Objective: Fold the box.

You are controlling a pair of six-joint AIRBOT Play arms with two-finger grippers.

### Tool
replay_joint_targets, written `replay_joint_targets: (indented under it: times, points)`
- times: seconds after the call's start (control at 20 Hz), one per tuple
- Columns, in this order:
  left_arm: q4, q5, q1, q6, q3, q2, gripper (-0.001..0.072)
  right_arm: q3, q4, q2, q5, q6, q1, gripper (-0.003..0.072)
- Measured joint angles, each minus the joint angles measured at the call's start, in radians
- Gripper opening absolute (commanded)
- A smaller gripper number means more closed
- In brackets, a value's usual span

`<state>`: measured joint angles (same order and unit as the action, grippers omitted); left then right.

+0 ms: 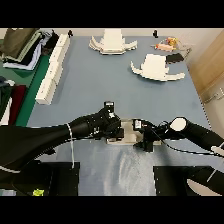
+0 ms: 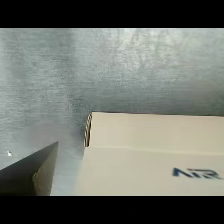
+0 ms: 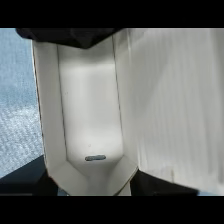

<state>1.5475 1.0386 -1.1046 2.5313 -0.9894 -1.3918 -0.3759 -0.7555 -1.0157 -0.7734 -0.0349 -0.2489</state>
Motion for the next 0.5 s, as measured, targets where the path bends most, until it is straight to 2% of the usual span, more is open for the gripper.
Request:
replay_joint_targets:
  times: [0.2, 0.25, 0.45, 0.5]
  points:
    - [-0.003, 0.05, 0.006, -0.001, -0.02, 0.039, 0.0705, 0.0, 0.0, 0.0, 0.0, 0.0, 0.0, 0.049]
    - [0.0, 0.074, 0.012, -0.003, -0.023, 0.056, 0.0653, 0.0, 0.0, 0.0, 0.0, 0.0, 0.0, 0.049]
    - [0.001, 0.185, 0.049, -0.035, -0.029, 0.157, 0.0645, 0.0, 0.0, 0.0, 0.0, 0.0, 0.0, 0.049]
    - [0.002, 0.212, 0.063, -0.047, -0.031, 0.188, 0.0409, 0.0, 0.0, 0.0, 0.0, 0.0, 0.0, 0.049]
